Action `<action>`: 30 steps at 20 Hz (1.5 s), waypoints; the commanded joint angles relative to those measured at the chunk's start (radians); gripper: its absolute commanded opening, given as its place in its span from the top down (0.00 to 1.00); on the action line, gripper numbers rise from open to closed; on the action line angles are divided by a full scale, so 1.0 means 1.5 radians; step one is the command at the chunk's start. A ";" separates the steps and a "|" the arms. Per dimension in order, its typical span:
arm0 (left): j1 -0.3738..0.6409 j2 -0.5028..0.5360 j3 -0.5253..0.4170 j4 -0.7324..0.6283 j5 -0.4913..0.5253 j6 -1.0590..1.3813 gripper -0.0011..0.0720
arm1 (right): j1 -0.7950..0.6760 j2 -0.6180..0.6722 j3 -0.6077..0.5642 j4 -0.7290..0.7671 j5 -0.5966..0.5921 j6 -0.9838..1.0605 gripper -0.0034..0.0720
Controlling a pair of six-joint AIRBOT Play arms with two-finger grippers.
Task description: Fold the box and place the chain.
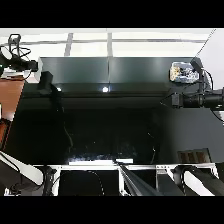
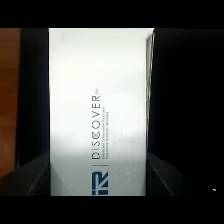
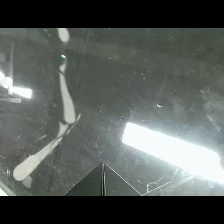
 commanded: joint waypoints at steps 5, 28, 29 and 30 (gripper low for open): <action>0.000 -0.048 0.136 -0.011 -0.093 -0.012 0.00 | 0.000 0.001 0.000 0.001 -0.012 0.004 0.94; -0.180 0.796 -0.765 -0.140 0.025 -0.031 0.95 | 0.081 0.001 -0.029 -0.117 -0.182 -0.018 0.94; -0.180 0.796 -0.765 -0.140 0.027 -0.031 0.95 | 0.081 0.001 -0.029 -0.116 -0.182 -0.018 0.94; -0.180 0.796 -0.765 -0.140 0.027 -0.031 0.95 | 0.081 0.001 -0.029 -0.117 -0.182 -0.018 0.93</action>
